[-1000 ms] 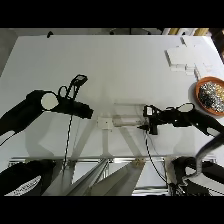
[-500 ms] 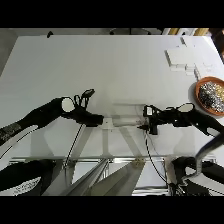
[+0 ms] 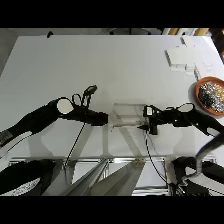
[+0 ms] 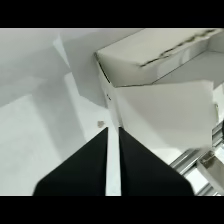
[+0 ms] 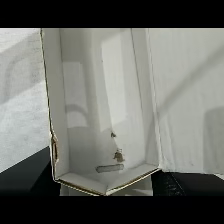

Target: Fold the box and place the chain.

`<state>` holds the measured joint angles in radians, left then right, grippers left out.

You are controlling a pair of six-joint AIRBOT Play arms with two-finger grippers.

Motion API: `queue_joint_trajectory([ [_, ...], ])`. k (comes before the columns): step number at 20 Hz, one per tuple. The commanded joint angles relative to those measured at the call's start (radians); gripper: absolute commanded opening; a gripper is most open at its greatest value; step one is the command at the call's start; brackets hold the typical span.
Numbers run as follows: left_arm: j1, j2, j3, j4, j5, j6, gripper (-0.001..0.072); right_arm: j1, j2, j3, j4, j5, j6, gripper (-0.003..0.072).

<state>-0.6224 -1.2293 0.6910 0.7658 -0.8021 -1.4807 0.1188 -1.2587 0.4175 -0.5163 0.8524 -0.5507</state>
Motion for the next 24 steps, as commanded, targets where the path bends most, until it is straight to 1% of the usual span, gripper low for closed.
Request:
queue_joint_trajectory([
  [1,-0.034,0.010,0.000,-0.037,0.047,-0.001,0.0156,0.000,0.000,0.000,0.000,0.000,0.000,0.0398],
  [4,-0.048,0.010,0.000,-0.042,0.070,-0.009,0.0164,0.000,0.000,0.000,0.000,0.000,0.000,0.0398],
  [6,-0.062,0.008,0.000,-0.047,0.090,-0.009,0.0281,0.000,0.000,0.000,0.000,0.000,0.000,0.0398],
  [9,-0.078,-0.016,0.015,-0.045,0.095,-0.012,0.0303,0.000,0.000,0.000,0.000,0.000,0.000,0.0398],
  [10,-0.084,-0.029,0.026,-0.043,0.095,-0.013,0.0347,0.000,0.000,0.000,0.000,0.000,0.000,0.0398],
  [12,-0.097,-0.053,0.057,-0.008,0.092,-0.042,0.0348,0.000,0.000,0.000,0.000,0.000,0.000,0.0398],
  [15,-0.114,-0.084,0.101,0.090,0.078,-0.145,0.0348,0.000,0.000,0.000,0.000,0.000,0.000,0.0398],
  [18,-0.129,-0.116,0.154,0.174,0.038,-0.236,0.0348,0.000,0.000,0.000,-0.002,0.000,0.000,0.0398],
  [24,-0.174,-0.195,0.283,0.330,-0.078,-0.433,0.0343,0.000,0.000,0.000,-0.002,0.000,0.000,0.0398],
])
